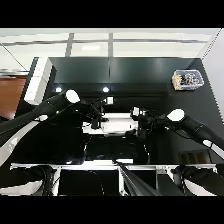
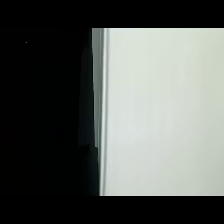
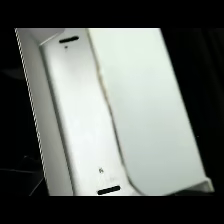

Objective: Fold the box and place the chain.

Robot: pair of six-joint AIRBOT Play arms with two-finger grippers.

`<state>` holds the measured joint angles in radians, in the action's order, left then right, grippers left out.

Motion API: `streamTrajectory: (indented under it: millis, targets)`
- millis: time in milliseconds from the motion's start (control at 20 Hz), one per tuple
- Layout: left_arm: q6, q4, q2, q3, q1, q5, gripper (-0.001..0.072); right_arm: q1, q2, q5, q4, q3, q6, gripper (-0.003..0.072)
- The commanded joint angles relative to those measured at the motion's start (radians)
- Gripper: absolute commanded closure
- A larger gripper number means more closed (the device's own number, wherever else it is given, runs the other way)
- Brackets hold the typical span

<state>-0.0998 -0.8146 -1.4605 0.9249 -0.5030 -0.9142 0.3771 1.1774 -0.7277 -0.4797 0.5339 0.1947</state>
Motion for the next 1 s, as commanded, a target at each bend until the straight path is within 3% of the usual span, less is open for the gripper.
streamTrajectory:
  millis: [0, 250, 350, 950]
  targets:
    - [0.000, -0.004, 0.001, -0.002, 0.000, 0.017, 0.0688, 0.008, 0.016, -0.005, -0.052, 0.000, 0.008, -0.0022]
    - [0.000, -0.004, 0.000, -0.002, 0.000, 0.017, 0.0688, 0.008, 0.034, 0.012, -0.052, 0.000, 0.043, -0.0021]
    - [0.000, -0.004, 0.000, -0.002, 0.000, 0.017, 0.0688, 0.008, 0.049, 0.013, -0.052, 0.000, 0.050, 0.0087]
    - [0.000, -0.003, -0.002, -0.002, 0.000, 0.016, 0.0687, 0.016, 0.074, 0.039, -0.051, 0.000, 0.048, 0.0087]
